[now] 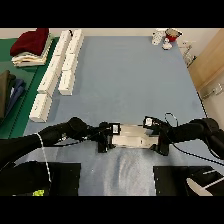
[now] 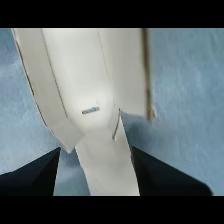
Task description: Fold the box.
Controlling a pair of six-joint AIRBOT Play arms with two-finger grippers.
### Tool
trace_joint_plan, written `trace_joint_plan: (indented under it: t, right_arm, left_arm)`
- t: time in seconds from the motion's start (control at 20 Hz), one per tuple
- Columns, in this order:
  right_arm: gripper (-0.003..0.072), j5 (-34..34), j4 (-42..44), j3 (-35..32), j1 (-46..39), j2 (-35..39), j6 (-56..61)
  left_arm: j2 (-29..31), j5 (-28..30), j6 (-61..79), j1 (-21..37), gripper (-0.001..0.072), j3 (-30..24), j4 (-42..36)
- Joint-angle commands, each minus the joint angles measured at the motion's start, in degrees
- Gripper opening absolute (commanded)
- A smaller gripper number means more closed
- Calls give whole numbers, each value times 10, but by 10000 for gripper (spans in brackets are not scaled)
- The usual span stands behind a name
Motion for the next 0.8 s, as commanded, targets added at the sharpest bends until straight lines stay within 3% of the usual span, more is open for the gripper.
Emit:
trace_joint_plan:
  t: [0.0,0.1,0.15,0.25,0.35,0.45,0.55,0.75]
  right_arm:
    - [696,-105,-76,31,0,52,318]
    - [486,-115,-32,35,0,67,524]
    - [434,-114,33,29,1,66,575]
    - [432,-73,222,3,4,57,575]
    - [423,11,321,-8,33,46,577]
    - [414,121,328,3,61,42,612]
    - [129,200,322,17,67,35,621]
    - [127,244,296,21,61,-11,621]
  left_arm:
    - [0,0,0,0,353,1,0]
    - [0,0,0,0,353,1,0]
    - [0,0,0,0,353,1,0]
    - [0,0,0,0,353,1,0]
    - [0,0,0,0,353,0,0]
    - [0,0,0,0,353,1,0]
    - [0,0,0,0,353,1,0]
    - [0,0,0,0,353,1,0]
